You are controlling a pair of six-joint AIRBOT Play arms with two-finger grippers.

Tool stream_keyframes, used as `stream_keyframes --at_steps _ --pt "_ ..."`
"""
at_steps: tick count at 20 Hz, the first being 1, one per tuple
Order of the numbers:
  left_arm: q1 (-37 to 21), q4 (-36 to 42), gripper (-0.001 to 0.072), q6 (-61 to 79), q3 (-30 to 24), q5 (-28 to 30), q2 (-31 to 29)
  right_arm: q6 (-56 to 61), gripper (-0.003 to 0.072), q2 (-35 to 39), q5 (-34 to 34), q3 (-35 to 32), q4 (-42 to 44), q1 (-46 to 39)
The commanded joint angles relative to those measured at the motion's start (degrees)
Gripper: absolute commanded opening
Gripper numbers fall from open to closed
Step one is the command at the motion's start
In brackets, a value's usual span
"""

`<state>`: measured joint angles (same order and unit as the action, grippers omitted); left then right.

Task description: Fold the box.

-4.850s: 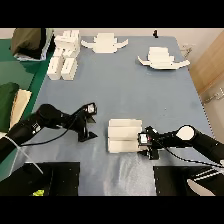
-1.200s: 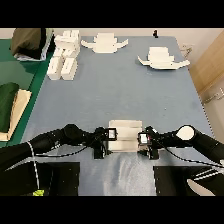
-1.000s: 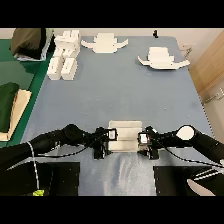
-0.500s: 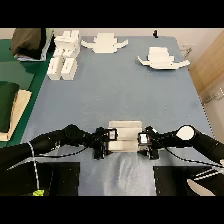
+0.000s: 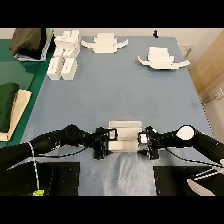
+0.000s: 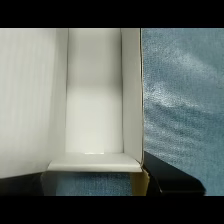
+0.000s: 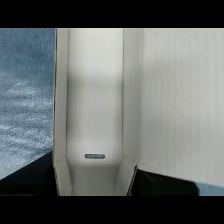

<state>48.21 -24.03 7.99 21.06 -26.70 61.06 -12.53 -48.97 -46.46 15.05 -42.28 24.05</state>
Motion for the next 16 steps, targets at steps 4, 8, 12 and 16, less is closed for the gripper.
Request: stream_keyframes --at_steps 4,8,12,16 --pt "0.0 0.0 0.0513 0.0 0.0 0.0 0.0 -3.7 0.072 0.1 -4.0 0.9 -1.0 0.0" --pt "0.0 0.0 0.0513 0.0 0.0 0.0 0.0 4.3 0.072 1.0 -11.4 3.0 -1.9 0.0" --pt "0.0 0.0 0.0513 0.0 0.0 0.0 0.0 16.5 0.072 6.8 -11.9 4.8 -13.9 -0.2" --pt "0.0 0.0 0.0512 0.0 0.0 0.0 0.0 24.3 0.0718 12.5 -11.5 5.0 -22.8 -0.2"
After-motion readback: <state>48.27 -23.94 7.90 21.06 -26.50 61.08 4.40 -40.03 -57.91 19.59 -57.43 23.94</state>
